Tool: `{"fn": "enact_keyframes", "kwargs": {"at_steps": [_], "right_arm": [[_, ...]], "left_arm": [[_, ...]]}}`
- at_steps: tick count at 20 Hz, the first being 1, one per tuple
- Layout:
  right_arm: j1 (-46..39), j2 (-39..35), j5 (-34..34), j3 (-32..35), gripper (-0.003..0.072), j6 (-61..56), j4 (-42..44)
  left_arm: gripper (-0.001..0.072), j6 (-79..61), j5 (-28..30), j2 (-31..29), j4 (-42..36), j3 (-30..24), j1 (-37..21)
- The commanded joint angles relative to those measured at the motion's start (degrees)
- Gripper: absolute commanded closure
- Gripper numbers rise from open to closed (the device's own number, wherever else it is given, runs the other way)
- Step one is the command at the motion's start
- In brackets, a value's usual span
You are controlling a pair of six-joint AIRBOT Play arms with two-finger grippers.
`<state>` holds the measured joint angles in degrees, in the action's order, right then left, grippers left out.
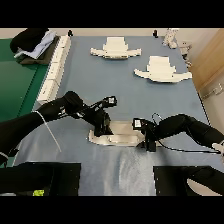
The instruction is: Fold the box.
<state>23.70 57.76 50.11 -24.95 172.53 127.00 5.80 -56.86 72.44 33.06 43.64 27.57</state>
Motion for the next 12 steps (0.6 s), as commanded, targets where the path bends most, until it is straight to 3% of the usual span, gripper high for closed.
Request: {"fn": "enact_keyframes", "kwargs": {"at_steps": [1, 2, 3, 5, 8, 12], "right_arm": [[0.0, 0.0, -0.1, 0.0, 0.0165, 0.0, 0.1], [0.0, 0.0, -0.1, 0.0, 0.0165, 0.0, 0.0], [0.0, 0.0, -0.1, 0.0, 0.0165, 0.0, 0.0], [0.0, 0.0, -0.1, 0.0, 0.0165, 0.0, 0.0], [0.0, 0.0, -0.1, 0.0, 0.0165, 0.0, 0.0], [0.0, 0.0, -0.1, 0.0, 0.0165, 0.0, 0.0]], "left_arm": [[0.0310, 16.9, -4.9, -3.0, 8.8, 0.7, -2.1], [0.0571, 23.4, -8.6, -4.6, 12.0, 1.2, -3.2], [0.0694, 27.2, -11.9, -6.0, 14.5, 1.5, -4.2], [0.0694, 34.9, -16.0, -8.4, 15.6, 1.6, -5.5], [0.0693, 40.4, -19.8, -8.4, 7.4, 1.6, -3.3], [0.0693, 40.2, -11.1, -2.8, -3.8, 4.8, 3.5]]}}
